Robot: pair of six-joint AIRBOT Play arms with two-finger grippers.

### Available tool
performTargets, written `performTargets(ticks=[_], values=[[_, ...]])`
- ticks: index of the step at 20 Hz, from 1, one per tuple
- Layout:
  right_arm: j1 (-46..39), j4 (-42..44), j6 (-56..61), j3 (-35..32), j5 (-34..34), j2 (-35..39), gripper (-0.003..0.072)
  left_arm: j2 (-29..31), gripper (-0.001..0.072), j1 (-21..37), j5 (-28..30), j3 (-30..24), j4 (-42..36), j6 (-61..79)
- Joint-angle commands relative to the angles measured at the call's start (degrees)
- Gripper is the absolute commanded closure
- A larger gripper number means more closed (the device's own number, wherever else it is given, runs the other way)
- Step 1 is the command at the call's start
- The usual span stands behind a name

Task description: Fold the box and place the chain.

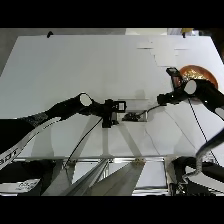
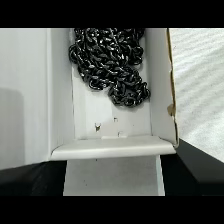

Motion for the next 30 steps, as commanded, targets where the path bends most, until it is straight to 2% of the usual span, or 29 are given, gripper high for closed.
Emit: performTargets(ticks=[1,2,7,9,10,11,16,21,23,25,30], values=[[1.16,-0.74,0.59,0.02,0.20,-2.95,0.0343,0.04,0.0647,0.04,0.00,0.00,0.02,0.02],[1.16,-0.76,0.57,0.02,0.22,-3.21,0.0388,0.04,0.0647,0.04,0.00,0.00,0.02,0.02],[1.16,-1.11,2.05,0.02,0.96,-4.59,0.0404,0.04,0.0647,0.04,0.00,0.00,0.02,0.02],[1.16,-1.92,2.03,0.02,1.33,-4.57,0.0604,0.04,0.0647,0.04,0.00,0.00,0.02,0.02],[1.16,-1.99,2.01,0.04,1.70,-4.44,0.0654,0.04,0.0647,0.04,0.00,0.00,0.02,0.02],[1.16,-1.97,2.01,0.02,2.27,-4.00,0.0667,0.04,0.0647,0.04,0.02,0.00,0.02,0.02],[1.16,-2.49,1.77,0.02,5.33,2.56,0.0667,0.04,0.0647,0.04,0.00,0.00,0.02,0.02],[1.16,-2.12,1.79,0.02,11.32,13.35,0.0667,0.04,0.0647,0.04,-0.02,0.00,0.02,0.02],[1.16,-1.62,1.77,0.02,11.65,17.66,0.0667,0.04,0.0647,0.04,0.00,0.00,0.02,0.00],[1.18,2.45,1.33,0.02,13.29,21.92,0.0667,0.04,0.0647,0.02,0.00,0.00,0.02,0.00],[3.76,21.59,-10.84,0.02,16.00,32.20,0.0667,0.04,0.0647,0.04,0.00,0.00,0.02,0.02]])
